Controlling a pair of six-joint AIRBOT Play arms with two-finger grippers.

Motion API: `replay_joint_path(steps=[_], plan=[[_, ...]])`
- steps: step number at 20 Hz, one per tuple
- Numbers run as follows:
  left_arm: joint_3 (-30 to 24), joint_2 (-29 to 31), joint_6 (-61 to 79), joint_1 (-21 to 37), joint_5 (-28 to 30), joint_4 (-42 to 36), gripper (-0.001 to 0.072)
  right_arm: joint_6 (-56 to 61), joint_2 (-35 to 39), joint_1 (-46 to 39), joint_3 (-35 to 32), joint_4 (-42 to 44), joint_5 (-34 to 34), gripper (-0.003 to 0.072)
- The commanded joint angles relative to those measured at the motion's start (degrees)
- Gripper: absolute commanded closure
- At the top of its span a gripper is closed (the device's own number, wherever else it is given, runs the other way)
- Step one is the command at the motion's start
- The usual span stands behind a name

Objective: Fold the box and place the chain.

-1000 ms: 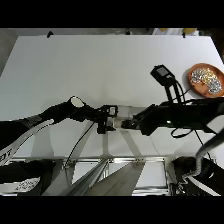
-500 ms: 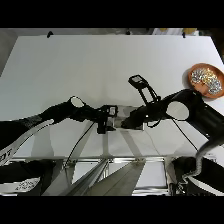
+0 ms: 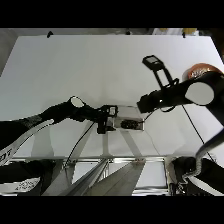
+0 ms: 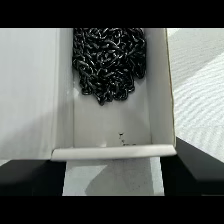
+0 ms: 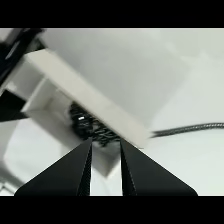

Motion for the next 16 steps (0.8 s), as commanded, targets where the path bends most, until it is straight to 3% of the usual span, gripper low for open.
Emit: replay_joint_path(steps=[1,6,9,10,12,16], plan=[[0.0,0.0,0.0,0.0,0.0,0.0,0.0455,-0.4,-0.6,-8.4,1.2,-6.0,2.3,0.0485],[0.0,0.0,0.0,0.0,0.0,0.0,0.0455,-3.5,-5.2,-19.1,1.2,-7.4,2.3,0.0484],[0.0,0.0,0.0,0.0,0.0,0.0,0.0454,-3.5,-9.6,-21.4,1.0,-7.4,2.0,0.0481],[0.0,0.0,0.0,0.0,0.0,0.0,0.0454,-3.5,-11.3,-21.5,1.0,-7.4,2.0,0.0466],[0.0,0.0,0.0,0.0,0.0,0.0,0.0455,-3.5,-14.7,-21.5,1.0,-7.2,1.5,0.0353],[0.0,0.0,0.0,0.0,0.0,0.0,0.0455,-3.5,-20.5,-21.5,1.0,-6.5,0.4,0.0349]])
